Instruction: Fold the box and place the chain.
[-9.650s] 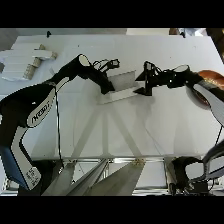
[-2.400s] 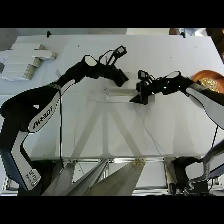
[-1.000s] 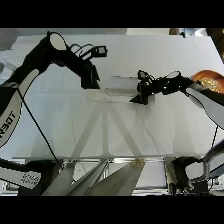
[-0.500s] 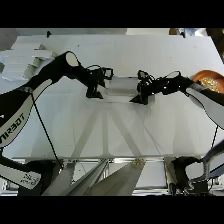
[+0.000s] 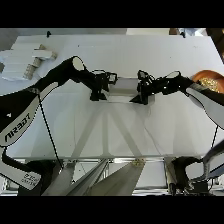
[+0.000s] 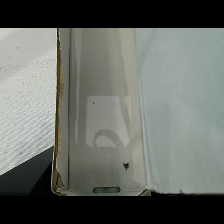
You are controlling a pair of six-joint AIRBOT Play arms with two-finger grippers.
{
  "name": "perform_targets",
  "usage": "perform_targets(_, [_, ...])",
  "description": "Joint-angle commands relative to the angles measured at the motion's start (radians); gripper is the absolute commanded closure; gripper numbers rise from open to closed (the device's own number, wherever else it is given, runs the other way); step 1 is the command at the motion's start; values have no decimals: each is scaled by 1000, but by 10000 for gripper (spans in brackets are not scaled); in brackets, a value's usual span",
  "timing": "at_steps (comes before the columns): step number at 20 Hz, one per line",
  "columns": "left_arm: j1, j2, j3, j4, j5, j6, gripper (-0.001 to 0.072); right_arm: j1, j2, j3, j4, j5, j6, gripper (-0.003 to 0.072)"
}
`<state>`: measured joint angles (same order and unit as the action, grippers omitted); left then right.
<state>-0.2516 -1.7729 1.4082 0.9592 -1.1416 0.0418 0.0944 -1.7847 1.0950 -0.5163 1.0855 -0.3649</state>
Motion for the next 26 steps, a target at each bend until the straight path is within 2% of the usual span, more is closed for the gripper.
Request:
perform_targets(1, [-4,-1,0,-1,24,7,442,0,1,0,0,0,0,268])
perform_targets(7, [-6,-2,0,-1,92,29,435,0,1,0,0,0,0,268])
perform_targets(12, [-6,-1,0,50,91,-17,425,0,1,0,0,0,0,268])
perform_targets(14, [-6,-1,0,97,92,-55,285,0,1,0,0,0,0,268])
perform_targets(16, [-5,-2,0,87,92,-69,273,0,1,0,0,0,0,268])
perform_targets(18, [-6,-3,0,64,96,-69,274,0,1,0,0,0,0,268])
perform_targets(20, [-6,-6,0,39,90,-69,328,0,1,0,0,0,0,268])
perform_targets(22, [-9,-11,0,26,83,-69,338,0,1,0,0,0,0,268])
perform_targets(24, [-18,-20,0,24,83,-68,446,0,1,0,0,0,0,268])
perform_targets(26, [-26,-32,0,21,82,-68,443,0,1,0,0,0,0,268])
